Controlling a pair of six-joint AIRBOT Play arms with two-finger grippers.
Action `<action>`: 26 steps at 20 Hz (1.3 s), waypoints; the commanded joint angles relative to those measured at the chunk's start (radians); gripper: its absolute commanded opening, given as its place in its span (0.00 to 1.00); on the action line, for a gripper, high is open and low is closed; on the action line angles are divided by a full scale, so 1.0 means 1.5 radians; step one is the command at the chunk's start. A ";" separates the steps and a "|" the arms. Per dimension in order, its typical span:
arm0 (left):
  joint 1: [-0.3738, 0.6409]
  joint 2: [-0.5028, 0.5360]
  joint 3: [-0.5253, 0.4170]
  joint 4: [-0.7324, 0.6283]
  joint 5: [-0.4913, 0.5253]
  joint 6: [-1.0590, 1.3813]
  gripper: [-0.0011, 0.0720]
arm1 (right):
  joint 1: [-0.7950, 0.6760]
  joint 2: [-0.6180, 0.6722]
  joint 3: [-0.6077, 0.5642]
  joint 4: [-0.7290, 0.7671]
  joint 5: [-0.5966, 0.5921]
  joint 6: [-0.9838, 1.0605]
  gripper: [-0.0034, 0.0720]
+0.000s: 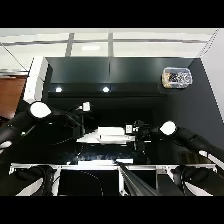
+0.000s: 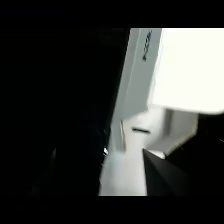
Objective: Fold the box and place the chain.
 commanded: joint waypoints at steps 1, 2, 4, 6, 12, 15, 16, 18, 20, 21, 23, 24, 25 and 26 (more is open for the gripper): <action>0.041 0.052 0.003 0.089 -0.160 -0.197 0.23 | 0.001 0.000 0.000 -0.001 0.001 0.000 0.68; 0.038 0.051 0.001 0.072 -0.204 -0.200 0.05 | 0.002 0.000 0.000 0.000 0.001 0.000 0.68; 0.010 0.050 -0.022 -0.027 -0.229 -0.243 0.05 | 0.004 0.000 0.000 0.000 0.002 0.000 0.68; -0.040 0.041 -0.050 -0.138 -0.190 -0.249 0.05 | 0.004 0.000 0.000 0.000 0.003 0.000 0.68; -0.156 0.017 -0.106 -0.404 0.315 -0.186 0.05 | 0.004 0.000 0.000 0.000 0.005 0.000 0.68; -0.169 -0.016 -0.106 -0.439 0.408 -0.164 0.05 | 0.004 0.000 0.000 0.001 0.008 0.000 0.68; -0.169 -0.038 -0.106 -0.415 0.390 -0.164 0.05 | 0.004 0.000 0.000 0.000 0.008 0.000 0.68; -0.169 -0.077 -0.105 -0.397 0.355 -0.164 0.05 | 0.004 0.000 0.000 0.000 0.008 0.000 0.68; -0.168 -0.108 -0.105 -0.394 0.318 -0.164 0.05 | 0.004 0.000 0.000 0.001 0.008 0.000 0.68; -0.169 -0.119 -0.105 -0.382 0.306 -0.164 0.05 | 0.004 0.000 0.000 0.001 0.009 0.000 0.68; -0.167 -0.123 -0.105 -0.345 0.309 -0.164 0.08 | 0.004 0.000 0.000 0.001 0.013 0.000 0.68; -0.161 -0.117 -0.100 -0.321 0.315 -0.164 0.13 | 0.004 0.000 0.000 0.000 0.016 0.000 0.68; -0.148 -0.106 -0.092 -0.289 0.314 -0.164 0.14 | 0.004 0.000 0.000 0.000 0.016 0.000 0.68; -0.133 -0.086 -0.083 -0.265 0.314 -0.165 0.14 | 0.004 0.000 0.000 0.000 0.016 0.000 0.68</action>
